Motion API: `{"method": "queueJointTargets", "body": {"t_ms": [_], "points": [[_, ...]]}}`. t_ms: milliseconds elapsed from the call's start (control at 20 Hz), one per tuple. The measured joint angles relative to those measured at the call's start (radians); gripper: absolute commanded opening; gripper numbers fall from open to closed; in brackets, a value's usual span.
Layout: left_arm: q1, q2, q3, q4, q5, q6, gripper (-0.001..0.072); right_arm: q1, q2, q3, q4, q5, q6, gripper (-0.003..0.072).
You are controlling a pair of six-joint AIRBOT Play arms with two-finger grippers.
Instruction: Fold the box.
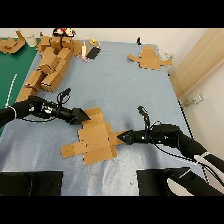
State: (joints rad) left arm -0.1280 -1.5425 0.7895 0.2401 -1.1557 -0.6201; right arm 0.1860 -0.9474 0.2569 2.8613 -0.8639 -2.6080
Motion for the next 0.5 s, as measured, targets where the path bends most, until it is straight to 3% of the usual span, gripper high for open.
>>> {"method": "queueJointTargets", "body": {"t_ms": [100, 150, 200, 250, 500], "points": [[-0.002, -0.022, 0.0, -0.023, -0.037, 0.027, 0.0583, 0.0, 0.0, 0.0, 0.0, 0.0, -0.001, -0.0003], [-0.002, -0.033, 0.0, -0.032, -0.055, 0.038, 0.0463, 0.0, 0.0, 0.0, 0.0, 0.0, -0.002, -0.0003], [-0.003, -0.041, 0.0, -0.036, -0.069, 0.048, 0.0272, 0.0, 0.0, 0.0, 0.0, 0.0, -0.001, -0.0002], [-0.003, -0.048, 0.0, -0.039, -0.086, 0.059, 0.0236, 0.0, 0.0, 0.0, 0.0, 0.0, -0.001, -0.0002], [-0.003, -0.062, 0.0, -0.038, -0.126, 0.097, 0.0235, 0.0, 0.0, 0.0, 0.001, 0.0, 0.0, -0.0002]]}}
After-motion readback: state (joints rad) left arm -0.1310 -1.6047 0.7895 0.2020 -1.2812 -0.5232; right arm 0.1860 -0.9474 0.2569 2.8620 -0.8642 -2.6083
